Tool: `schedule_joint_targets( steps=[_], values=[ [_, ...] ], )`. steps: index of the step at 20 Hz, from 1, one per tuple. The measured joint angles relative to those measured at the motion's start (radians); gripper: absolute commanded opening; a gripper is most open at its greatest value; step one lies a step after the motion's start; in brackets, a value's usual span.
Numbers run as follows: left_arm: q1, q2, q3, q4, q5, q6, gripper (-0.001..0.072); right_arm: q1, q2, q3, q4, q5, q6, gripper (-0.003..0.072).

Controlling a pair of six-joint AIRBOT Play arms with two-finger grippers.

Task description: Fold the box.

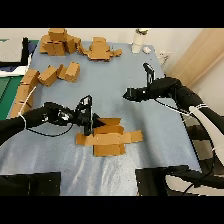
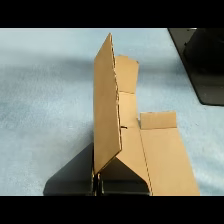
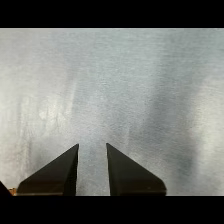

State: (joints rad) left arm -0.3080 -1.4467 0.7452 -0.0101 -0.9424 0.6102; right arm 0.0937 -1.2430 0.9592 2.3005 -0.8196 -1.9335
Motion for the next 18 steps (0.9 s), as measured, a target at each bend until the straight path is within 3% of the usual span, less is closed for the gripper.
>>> schedule_joint_targets(
  steps=[18],
  values=[
    [-0.028, 0.007, 0.000, 0.061, -0.008, -0.001, 0.0014, 0.000, 0.000, 0.000, 0.000, -0.003, 0.000, 0.0262]
  ],
)
